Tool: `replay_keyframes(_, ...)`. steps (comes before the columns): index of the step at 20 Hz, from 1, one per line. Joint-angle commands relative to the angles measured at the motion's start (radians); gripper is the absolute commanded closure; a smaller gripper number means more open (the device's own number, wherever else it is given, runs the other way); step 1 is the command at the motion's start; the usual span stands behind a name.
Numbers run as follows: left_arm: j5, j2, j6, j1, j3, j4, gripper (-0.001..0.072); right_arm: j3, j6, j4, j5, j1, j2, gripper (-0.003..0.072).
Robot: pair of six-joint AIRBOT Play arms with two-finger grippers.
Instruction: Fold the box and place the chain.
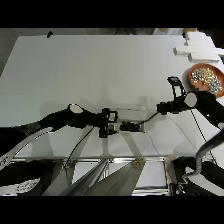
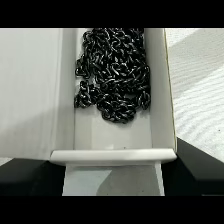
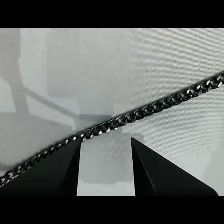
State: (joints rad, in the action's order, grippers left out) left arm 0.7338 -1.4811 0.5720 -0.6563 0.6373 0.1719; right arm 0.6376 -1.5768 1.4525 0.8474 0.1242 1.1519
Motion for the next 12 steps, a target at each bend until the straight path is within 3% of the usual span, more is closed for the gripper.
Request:
replay_keyframes(1, 0.000, 0.001, 0.000, 0.000, 0.000, 0.000, 0.0575, -0.002, -0.042, 0.003, 0.000, 0.000, 0.046, 0.0397)
replay_keyframes(2, 0.000, 0.001, 0.000, 0.000, 0.000, 0.000, 0.0575, -0.002, -0.042, 0.011, -0.001, -0.001, 0.047, 0.0401)
replay_keyframes(5, 0.000, 0.001, 0.000, 0.000, 0.000, 0.000, 0.0575, -0.002, -0.041, 0.018, -0.002, -0.001, 0.047, 0.0508)
replay_keyframes(10, 0.000, 0.001, 0.000, 0.000, 0.000, 0.000, 0.0575, -0.002, -0.041, 0.017, 0.006, 0.000, 0.047, 0.0544)
replay_keyframes(11, 0.000, 0.001, 0.000, 0.000, 0.000, 0.000, 0.0575, -0.002, -0.038, 0.017, 0.009, 0.000, 0.047, 0.0604)
replay_keyframes(12, 0.000, 0.001, 0.000, 0.000, 0.000, 0.000, 0.0575, -0.002, -0.038, 0.017, 0.008, 0.000, 0.047, 0.0612)
